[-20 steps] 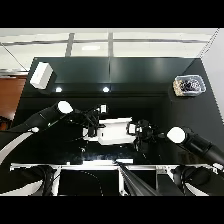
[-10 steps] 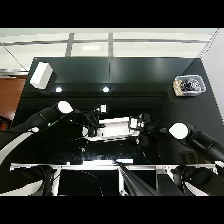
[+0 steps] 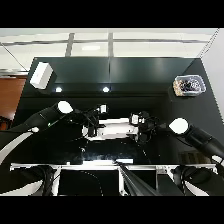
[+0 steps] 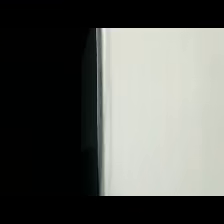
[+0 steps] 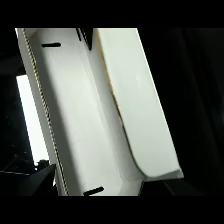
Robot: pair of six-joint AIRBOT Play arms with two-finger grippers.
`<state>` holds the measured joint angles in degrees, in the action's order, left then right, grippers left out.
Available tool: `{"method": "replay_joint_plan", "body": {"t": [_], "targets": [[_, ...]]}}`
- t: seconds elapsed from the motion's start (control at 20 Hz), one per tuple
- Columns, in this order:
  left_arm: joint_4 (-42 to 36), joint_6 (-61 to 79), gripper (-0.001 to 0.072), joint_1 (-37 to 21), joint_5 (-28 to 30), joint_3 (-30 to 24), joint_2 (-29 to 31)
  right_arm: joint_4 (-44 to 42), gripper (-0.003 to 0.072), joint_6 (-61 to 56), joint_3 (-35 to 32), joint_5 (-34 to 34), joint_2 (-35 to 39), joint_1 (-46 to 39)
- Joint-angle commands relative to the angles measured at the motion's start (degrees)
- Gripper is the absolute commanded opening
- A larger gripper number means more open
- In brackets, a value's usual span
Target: Fold the box and place the chain.
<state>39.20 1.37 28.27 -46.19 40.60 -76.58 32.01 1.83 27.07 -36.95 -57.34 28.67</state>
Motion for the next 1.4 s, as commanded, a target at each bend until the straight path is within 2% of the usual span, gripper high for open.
{"method": "replay_joint_plan", "body": {"t": [0.0, 0.15, 0.4, 0.8, 1.35], "targets": [[-0.02, -0.02, 0.0024, -0.04, 3.26, 0.02, 0.26, -6.62, 0.0709, 4.83, -0.15, -6.8, -1.99, 0.04], [-0.02, -0.04, 0.0024, -0.04, 4.72, 0.02, 0.87, -4.26, 0.0708, 4.98, -1.73, -6.03, -1.99, -0.09], [-0.04, -0.28, 0.0025, -0.04, 3.19, 0.02, 0.87, -4.44, 0.0709, 9.4, -3.06, -3.23, -3.15, -0.09], [-0.02, -2.23, 0.0025, -0.04, -2.43, 0.02, 0.9, -5.62, 0.0708, 12.22, -3.06, -2.25, -5.66, -0.07], [-0.02, -3.21, 0.0025, -0.04, -2.47, 0.02, 0.87, -5.05, 0.0708, 11.89, -2.97, -0.98, -7.93, 0.5]]}}
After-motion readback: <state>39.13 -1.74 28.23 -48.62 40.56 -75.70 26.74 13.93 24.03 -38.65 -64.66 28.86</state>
